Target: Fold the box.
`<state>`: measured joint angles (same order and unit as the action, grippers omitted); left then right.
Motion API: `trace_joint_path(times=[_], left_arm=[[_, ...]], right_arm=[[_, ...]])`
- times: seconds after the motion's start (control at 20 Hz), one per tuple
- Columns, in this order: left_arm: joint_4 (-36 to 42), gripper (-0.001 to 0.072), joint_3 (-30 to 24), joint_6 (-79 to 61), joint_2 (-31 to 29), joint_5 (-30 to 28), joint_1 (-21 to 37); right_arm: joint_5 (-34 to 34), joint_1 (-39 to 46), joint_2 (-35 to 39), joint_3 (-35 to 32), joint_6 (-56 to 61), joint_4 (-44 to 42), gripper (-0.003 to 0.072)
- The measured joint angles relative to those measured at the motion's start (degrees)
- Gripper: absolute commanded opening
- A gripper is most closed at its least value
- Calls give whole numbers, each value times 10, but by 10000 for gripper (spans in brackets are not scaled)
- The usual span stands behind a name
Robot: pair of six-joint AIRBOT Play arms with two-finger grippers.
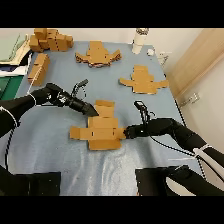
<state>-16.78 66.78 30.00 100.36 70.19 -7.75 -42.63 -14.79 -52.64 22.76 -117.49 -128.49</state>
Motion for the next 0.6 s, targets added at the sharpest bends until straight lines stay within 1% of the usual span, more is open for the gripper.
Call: trace_joint_path(times=[0.05, 0.1, 0.15, 0.2, 0.25, 0.3, 0.35, 0.6], left_arm=[[1, 10, 0, -3, 0, -3, -2], [1, 13, 0, -6, 0, -3, -2], [1, 14, 0, -10, 0, -3, -3], [1, 13, 0, -14, 0, -4, -3], [1, 13, 0, -18, 0, -4, -4], [-1, 13, 0, -22, 0, -5, -5], [0, 13, 0, -27, 0, -5, -5], [0, 12, 0, -57, -7, -6, -5]], right_arm=[[0, 0, 0, 0, 0, 1, 2], [0, 0, 0, 0, 0, 1, 4], [1, 0, 0, 0, -1, 1, 29], [1, 0, 0, 0, -2, 2, 144], [1, 0, 0, 0, -4, 9, 289], [-3, 0, 0, 1, -4, 10, 380], [-3, 0, 1, 3, -4, 8, 418], [-4, 9, 6, 46, 30, 24, 423]])
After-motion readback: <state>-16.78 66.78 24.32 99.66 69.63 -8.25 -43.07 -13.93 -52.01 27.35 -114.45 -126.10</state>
